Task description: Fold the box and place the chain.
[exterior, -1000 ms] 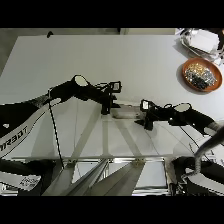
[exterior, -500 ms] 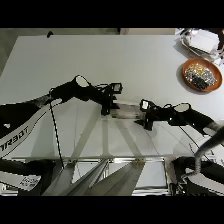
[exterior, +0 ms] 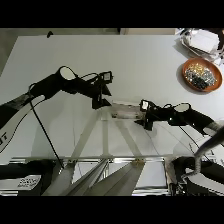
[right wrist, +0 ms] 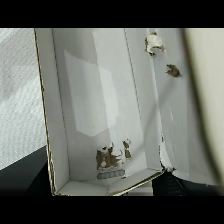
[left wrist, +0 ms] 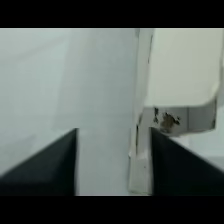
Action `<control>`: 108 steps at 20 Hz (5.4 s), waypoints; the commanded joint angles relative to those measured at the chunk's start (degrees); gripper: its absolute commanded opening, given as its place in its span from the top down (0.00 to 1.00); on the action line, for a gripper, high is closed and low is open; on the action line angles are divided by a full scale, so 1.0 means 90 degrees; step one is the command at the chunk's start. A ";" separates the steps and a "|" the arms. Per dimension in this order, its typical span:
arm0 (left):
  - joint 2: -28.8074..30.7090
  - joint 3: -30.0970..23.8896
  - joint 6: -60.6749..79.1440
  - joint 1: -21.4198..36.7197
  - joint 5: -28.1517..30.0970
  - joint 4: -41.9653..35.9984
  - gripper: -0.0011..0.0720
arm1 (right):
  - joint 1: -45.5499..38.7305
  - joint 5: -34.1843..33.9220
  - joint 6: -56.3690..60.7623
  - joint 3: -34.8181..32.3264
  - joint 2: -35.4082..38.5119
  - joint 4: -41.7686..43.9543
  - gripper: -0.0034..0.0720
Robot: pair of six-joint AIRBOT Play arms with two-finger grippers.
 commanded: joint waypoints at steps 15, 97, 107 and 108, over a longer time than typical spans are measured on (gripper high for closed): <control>0.0221 0.0000 -0.2722 -0.1141 0.2545 -0.0010 0.99 | -0.0002 0.0010 0.0000 0.0000 0.0005 0.0002 0.50; -0.0304 -0.1345 -0.5508 0.0301 0.0262 0.0318 0.98 | -0.0002 0.0010 0.0000 0.0000 0.0005 0.0002 0.50; 0.0090 -0.1341 -0.4826 0.0087 0.0240 -0.0758 0.75 | -0.0002 0.0010 0.0000 0.0000 0.0005 0.0002 0.50; 0.0168 -0.1341 -0.4828 0.0087 0.0245 -0.0826 0.70 | -0.0002 0.0010 0.0000 0.0000 0.0005 0.0002 0.50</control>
